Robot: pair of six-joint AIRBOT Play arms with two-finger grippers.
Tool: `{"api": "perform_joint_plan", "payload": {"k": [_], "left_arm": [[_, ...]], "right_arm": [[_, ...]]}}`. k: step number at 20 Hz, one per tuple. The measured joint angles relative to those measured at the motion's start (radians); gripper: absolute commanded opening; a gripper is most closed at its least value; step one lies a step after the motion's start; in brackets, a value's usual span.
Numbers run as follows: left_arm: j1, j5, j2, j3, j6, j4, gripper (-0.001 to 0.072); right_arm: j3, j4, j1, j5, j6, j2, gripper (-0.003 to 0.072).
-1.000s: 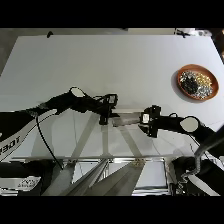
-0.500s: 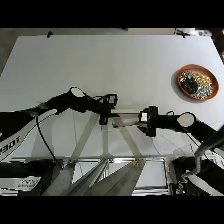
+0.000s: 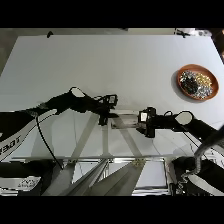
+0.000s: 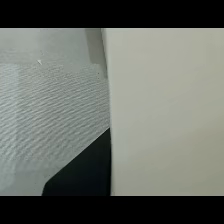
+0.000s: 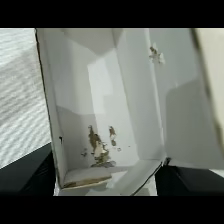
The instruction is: Fold the box and place the chain.
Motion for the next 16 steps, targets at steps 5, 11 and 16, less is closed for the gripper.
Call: {"api": "perform_joint_plan", "payload": {"k": [5,11,16], "left_arm": [[-0.001,-0.004,-0.001,0.0,0.002,-0.001,0.0011],[-0.001,0.0,-0.001,0.0,-0.002,-0.007,0.0011],[-0.001,-0.003,-0.001,0.0,0.0,-0.007,0.0011]], "right_arm": [[-0.003,-0.049,-0.019,0.059,0.017,-0.004,0.0578],[-0.002,-0.013,-0.033,0.053,0.021,-0.003,0.0693],[-0.001,0.024,-0.035,0.09,0.003,0.003,0.0706]]}}
